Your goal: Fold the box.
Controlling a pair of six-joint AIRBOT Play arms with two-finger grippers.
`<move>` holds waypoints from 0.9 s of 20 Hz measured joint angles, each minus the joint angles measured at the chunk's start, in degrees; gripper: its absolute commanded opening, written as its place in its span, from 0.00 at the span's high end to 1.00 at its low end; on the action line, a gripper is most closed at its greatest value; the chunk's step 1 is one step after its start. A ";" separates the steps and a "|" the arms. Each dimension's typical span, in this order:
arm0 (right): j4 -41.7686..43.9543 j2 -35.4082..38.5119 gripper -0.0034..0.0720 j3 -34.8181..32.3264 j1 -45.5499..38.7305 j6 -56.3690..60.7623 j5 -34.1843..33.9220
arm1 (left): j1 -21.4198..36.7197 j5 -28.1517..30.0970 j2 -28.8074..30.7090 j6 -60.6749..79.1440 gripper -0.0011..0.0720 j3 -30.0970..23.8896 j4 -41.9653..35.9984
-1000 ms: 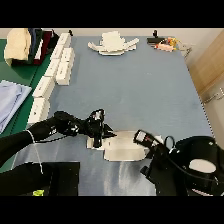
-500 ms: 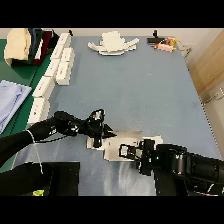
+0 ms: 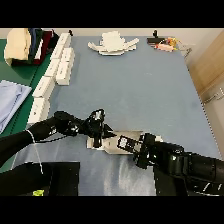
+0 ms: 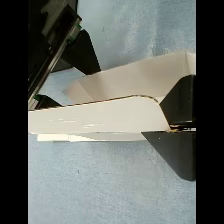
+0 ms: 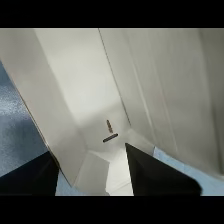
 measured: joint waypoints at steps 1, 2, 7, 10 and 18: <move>-0.13 0.00 0.00 0.20 -0.04 0.74 0.61 | 0.00 0.00 0.00 0.00 0.97 0.00 0.00; -0.11 0.04 0.00 0.33 -0.26 1.33 1.20 | 0.00 0.00 0.00 0.00 0.97 0.00 0.00; 1.09 2.99 0.00 0.63 -3.67 1.31 2.80 | 0.00 0.02 0.00 0.00 0.97 0.00 0.00; 2.99 6.27 0.00 0.63 -6.78 -4.13 3.52 | 0.00 0.04 0.00 0.00 0.97 0.00 -0.02; 18.71 7.30 0.00 0.61 -20.41 -34.27 -0.35 | 0.00 0.00 0.00 0.00 0.97 0.00 0.00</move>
